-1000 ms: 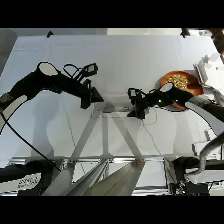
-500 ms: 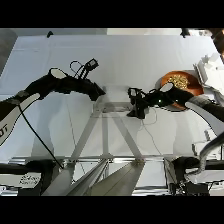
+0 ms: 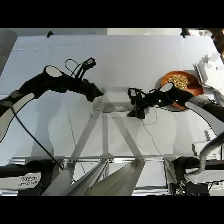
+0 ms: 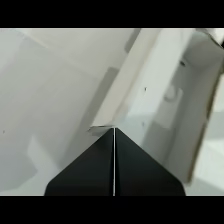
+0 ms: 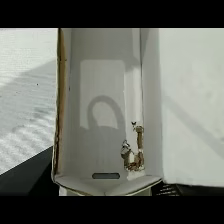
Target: Fold the box and place the chain.
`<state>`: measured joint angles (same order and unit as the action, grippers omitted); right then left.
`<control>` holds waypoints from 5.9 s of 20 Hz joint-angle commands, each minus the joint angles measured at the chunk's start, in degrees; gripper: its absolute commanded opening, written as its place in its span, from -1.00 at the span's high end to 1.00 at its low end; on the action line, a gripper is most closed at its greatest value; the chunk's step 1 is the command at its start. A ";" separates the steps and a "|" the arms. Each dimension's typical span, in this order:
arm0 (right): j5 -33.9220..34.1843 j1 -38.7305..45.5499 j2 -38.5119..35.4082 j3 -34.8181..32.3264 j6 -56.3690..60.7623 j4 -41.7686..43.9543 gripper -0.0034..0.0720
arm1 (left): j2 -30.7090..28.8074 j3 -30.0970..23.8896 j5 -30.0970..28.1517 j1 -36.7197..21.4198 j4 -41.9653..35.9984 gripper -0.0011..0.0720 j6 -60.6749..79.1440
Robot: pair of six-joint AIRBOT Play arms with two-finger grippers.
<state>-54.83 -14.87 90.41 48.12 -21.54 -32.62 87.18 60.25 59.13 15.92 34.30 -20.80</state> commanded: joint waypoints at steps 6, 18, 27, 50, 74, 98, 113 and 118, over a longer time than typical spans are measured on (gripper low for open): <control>-0.07 0.00 0.02 0.02 0.04 0.07 -0.10 | -8.15 -0.02 15.17 0.57 8.00 0.95 -0.15; -0.07 0.00 0.02 0.02 0.04 0.09 -0.10 | -1.92 -0.02 3.28 12.37 43.76 0.96 -26.08; -0.07 0.00 0.02 0.02 0.04 0.09 -0.10 | -0.42 -0.02 9.25 12.26 60.61 0.95 -34.53; -0.07 0.00 0.02 0.02 0.04 0.09 -0.10 | -2.05 -0.02 3.74 -0.15 10.78 -0.64 7.04; -0.07 0.00 0.02 0.02 0.04 0.07 -0.10 | 4.55 -0.04 6.82 3.98 14.29 -0.17 32.41; -0.07 0.00 0.02 0.02 0.04 0.07 -0.10 | 5.51 -0.04 2.82 7.15 12.37 0.93 31.26; -0.07 0.00 0.02 0.02 0.04 0.09 -0.10 | 5.51 -0.04 4.90 7.15 11.15 0.59 20.09; -0.07 0.00 0.02 0.02 0.04 0.07 -0.10 | 5.51 -0.04 6.93 7.15 10.10 -0.18 17.29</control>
<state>-55.02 -14.85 90.41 48.10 -21.74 -32.75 92.66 60.23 64.90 23.03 45.43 -1.39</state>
